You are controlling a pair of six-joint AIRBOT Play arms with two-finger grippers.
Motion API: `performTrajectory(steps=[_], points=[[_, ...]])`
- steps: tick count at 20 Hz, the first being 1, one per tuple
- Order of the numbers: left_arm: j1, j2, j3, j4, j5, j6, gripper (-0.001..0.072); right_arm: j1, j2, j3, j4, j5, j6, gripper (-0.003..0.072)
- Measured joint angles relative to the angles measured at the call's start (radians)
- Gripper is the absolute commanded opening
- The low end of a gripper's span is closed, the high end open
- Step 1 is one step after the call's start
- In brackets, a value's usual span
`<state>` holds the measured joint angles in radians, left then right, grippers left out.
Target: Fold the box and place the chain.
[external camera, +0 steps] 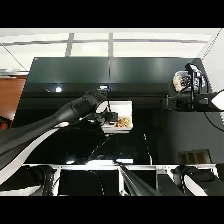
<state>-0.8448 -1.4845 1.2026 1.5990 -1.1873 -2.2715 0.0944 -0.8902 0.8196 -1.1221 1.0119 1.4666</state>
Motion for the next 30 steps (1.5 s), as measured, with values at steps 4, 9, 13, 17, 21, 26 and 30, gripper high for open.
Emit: performTrajectory(steps=[4, 9, 13, 17, 21, 26, 30], points=[[-0.036, 0.230, -0.128, 0.237, -0.089, 0.051, 0.0584, 0.021, 0.000, -0.002, 0.001, -0.070, -0.019, 0.0378], [0.236, 0.583, -0.509, 0.066, 0.016, 0.146, 0.0582, 0.035, 0.000, -0.003, -0.004, -0.124, -0.039, 0.0378], [0.486, 0.685, -0.711, -0.477, 0.204, 0.768, 0.0716, 0.038, 0.000, -0.003, -0.008, -0.137, -0.045, 0.0378], [0.557, 0.692, -0.782, -0.789, 0.345, 1.545, 0.0716, 0.038, 0.000, -0.009, -0.009, -0.143, -0.043, 0.0378], [0.564, 0.610, -0.762, -0.955, 0.399, 2.026, 0.0716, 0.038, 0.000, -0.023, -0.008, -0.144, -0.037, 0.0378], [0.545, 0.401, -0.688, -1.031, 0.374, 2.396, 0.0716, 0.038, -0.001, -0.028, -0.007, -0.138, -0.033, 0.0378], [0.494, 0.291, -0.661, -1.054, 0.424, 2.490, 0.0715, 0.038, -0.001, -0.029, -0.005, -0.124, -0.030, 0.0378]])
